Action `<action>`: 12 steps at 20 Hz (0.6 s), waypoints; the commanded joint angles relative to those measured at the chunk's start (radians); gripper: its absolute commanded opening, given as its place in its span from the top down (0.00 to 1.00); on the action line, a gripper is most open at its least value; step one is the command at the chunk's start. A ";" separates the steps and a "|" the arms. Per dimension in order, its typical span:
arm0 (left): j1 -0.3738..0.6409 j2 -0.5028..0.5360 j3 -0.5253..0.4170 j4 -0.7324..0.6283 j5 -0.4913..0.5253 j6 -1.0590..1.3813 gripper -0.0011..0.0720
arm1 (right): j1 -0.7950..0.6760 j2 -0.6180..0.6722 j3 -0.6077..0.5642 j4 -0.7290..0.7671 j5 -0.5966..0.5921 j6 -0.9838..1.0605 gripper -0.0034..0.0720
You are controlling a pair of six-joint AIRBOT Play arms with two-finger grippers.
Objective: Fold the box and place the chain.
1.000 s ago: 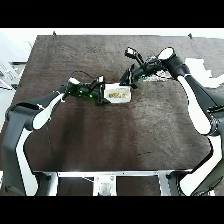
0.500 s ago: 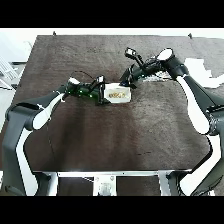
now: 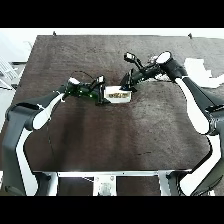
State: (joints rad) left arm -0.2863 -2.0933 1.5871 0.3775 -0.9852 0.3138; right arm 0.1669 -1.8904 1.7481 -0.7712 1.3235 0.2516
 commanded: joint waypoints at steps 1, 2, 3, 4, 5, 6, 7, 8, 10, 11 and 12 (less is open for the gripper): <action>0.001 -0.001 0.000 0.000 0.000 0.000 0.41 | 0.009 0.000 -0.011 0.004 0.021 0.002 0.47; 0.001 -0.001 0.000 0.000 0.001 0.000 0.41 | 0.016 0.000 -0.011 0.004 0.039 0.002 0.47; 0.001 -0.001 0.000 0.000 0.000 0.000 0.41 | 0.025 0.000 -0.011 0.004 0.052 0.002 0.47; 0.001 -0.001 0.000 0.000 0.001 0.000 0.41 | 0.033 0.000 -0.011 0.004 0.056 0.002 0.47; 0.001 -0.001 0.000 0.000 0.000 0.000 0.41 | 0.039 0.000 -0.011 0.004 0.056 0.002 0.47; 0.001 -0.001 0.000 0.000 0.000 0.000 0.41 | 0.045 0.000 -0.011 0.004 0.055 0.001 0.50; 0.001 -0.001 0.000 0.000 0.000 0.000 0.41 | 0.048 0.000 -0.011 0.003 0.055 0.002 0.59; 0.001 -0.001 0.000 0.000 0.000 0.000 0.41 | 0.048 0.000 -0.011 0.003 0.054 0.002 0.59; 0.001 -0.001 0.000 0.000 0.000 0.000 0.41 | 0.044 0.000 -0.013 -0.005 0.044 0.002 0.59; 0.001 -0.001 0.000 0.000 0.000 0.000 0.41 | 0.042 0.000 -0.014 -0.019 0.027 0.002 0.59; 0.001 -0.001 0.000 0.000 0.000 0.000 0.41 | 0.039 0.000 -0.016 -0.027 0.010 0.002 0.59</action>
State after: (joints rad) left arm -0.2863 -2.0933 1.5871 0.3771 -0.9848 0.3141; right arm 0.2085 -1.8904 1.7348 -0.7773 1.3666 0.2527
